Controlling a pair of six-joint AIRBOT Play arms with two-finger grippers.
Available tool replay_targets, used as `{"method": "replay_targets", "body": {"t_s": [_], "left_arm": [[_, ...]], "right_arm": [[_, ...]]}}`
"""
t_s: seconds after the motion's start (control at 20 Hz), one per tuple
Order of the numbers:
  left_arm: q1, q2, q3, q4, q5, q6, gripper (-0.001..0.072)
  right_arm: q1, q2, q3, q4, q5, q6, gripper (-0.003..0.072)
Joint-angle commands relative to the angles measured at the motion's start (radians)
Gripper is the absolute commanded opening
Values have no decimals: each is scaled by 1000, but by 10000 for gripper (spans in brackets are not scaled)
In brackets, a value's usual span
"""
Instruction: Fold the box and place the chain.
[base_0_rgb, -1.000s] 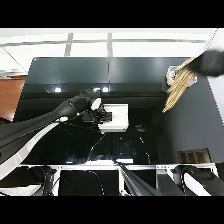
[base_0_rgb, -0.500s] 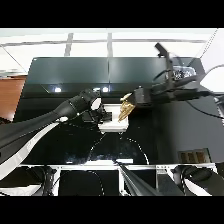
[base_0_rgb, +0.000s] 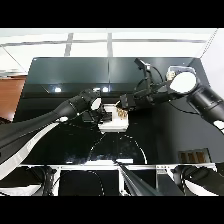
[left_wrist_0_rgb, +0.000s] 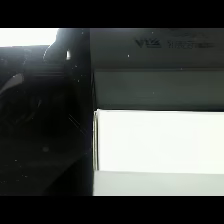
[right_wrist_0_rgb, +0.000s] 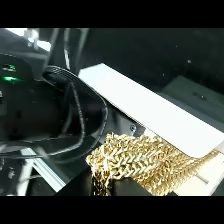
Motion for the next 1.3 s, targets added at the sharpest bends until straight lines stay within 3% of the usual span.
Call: {"method": "replay_targets", "body": {"t_s": [0.0,0.05,0.1,0.25,0.45,0.7,0.75,0.85,0.9,1.0,1.25], "left_arm": [[0,1,0,0,1,0,25],[0,1,0,0,1,0,25],[0,1,0,1,3,1,25],[0,1,0,1,6,0,25],[0,0,0,4,8,1,25],[-8,1,24,0,-2,-98,27],[-11,1,35,4,-20,-98,90],[-20,4,61,6,-64,-97,486],[-23,12,77,19,-89,-84,523],[-39,72,94,89,-114,-35,523],[-50,355,56,272,-195,182,521]], "right_arm": [[20,-51,0,-29,5,10,110],[20,-57,0,-35,5,20,320],[11,-55,0,-61,8,22,355],[-84,-16,0,-115,121,21,353],[-242,108,0,-294,222,21,352],[-302,164,0,-312,275,21,352],[-300,164,0,-314,273,20,352],[-300,164,0,-313,262,20,352],[-300,164,0,-314,258,20,352],[-300,164,0,-314,252,20,352],[-300,163,0,-318,234,17,352]]}}
